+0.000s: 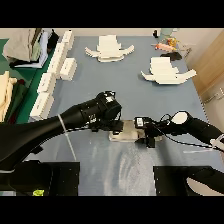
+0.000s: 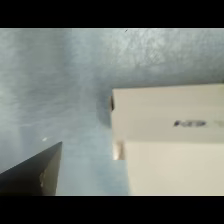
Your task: Fold the box.
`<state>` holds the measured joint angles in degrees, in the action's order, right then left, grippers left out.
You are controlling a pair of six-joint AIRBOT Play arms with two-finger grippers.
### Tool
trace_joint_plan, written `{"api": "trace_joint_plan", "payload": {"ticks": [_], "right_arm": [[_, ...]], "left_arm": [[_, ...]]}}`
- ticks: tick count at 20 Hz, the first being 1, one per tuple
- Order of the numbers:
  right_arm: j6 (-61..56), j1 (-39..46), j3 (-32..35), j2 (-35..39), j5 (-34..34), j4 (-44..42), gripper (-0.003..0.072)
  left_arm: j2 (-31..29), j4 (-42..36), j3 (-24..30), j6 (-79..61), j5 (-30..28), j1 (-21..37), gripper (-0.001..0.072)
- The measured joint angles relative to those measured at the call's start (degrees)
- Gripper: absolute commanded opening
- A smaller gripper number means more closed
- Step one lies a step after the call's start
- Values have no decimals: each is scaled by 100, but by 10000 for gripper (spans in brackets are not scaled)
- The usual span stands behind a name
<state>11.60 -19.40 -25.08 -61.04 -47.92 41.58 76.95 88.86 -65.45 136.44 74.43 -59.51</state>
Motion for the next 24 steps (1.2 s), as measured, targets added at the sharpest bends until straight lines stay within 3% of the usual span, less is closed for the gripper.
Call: {"api": "trace_joint_plan", "payload": {"ticks": [1,2,6,10,13,16,17,19,24], "right_arm": [[0,0,0,0,0,0,406],[0,-2,0,0,0,0,406],[0,0,0,0,-2,0,406],[0,0,0,0,0,0,406],[0,0,0,0,-2,0,406],[0,0,0,0,-2,0,406],[0,-2,0,0,-2,-2,406],[0,0,0,0,-2,-2,407],[-2,0,0,0,0,-2,406]], "left_arm": [[-125,59,-26,-55,284,11,53],[-247,109,-39,-166,560,22,26],[-535,216,-70,-833,1517,24,26],[-634,404,-55,-1851,1814,33,16],[-890,354,297,-2677,1464,238,15],[-1506,-334,1222,-4065,533,953,18],[-1720,-699,1572,-4828,181,1272,37],[-2017,-1451,2142,-6443,-455,1816,700],[-2129,-3084,3042,-10192,-2146,2599,700]]}}
